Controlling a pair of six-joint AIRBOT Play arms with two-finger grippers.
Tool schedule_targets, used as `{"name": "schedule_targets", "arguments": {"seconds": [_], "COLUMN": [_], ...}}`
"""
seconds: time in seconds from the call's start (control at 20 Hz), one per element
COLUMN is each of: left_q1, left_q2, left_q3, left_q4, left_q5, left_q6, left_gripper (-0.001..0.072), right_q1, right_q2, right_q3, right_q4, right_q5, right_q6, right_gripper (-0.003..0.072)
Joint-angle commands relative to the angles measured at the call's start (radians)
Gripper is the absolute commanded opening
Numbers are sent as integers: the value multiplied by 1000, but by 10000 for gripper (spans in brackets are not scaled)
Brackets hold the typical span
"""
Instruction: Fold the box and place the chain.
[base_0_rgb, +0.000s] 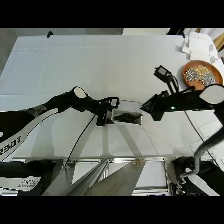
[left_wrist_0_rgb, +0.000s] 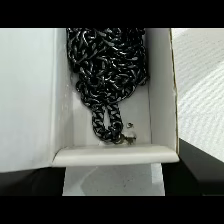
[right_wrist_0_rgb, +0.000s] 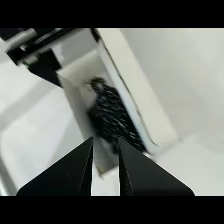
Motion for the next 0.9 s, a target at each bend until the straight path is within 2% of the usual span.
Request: {"name": "schedule_targets", "arguments": {"seconds": [0.0,0.15,0.3,0.5,0.6,0.85], "left_q1": [1,1,1,0,1,1], "left_q2": [1,1,1,1,1,1], "left_q3": [0,0,0,0,0,0], "left_q4": [0,0,0,0,0,0], "left_q5": [0,0,0,0,0,0], "left_q6": [0,0,0,0,0,0], "left_gripper": [391,391,391,391,391,391], "right_q1": [-130,-169,-168,-168,-162,-63], "right_q2": [63,15,-58,-122,-153,-239], "right_q3": [-2,-35,-114,-192,-208,-212], "right_q4": [-121,-124,-98,-42,7,9], "right_q5": [44,31,-33,-125,-156,-182], "right_q6": [-193,-338,-499,-636,-705,-812], "right_gripper": [159,181,265,265,265,265]}}
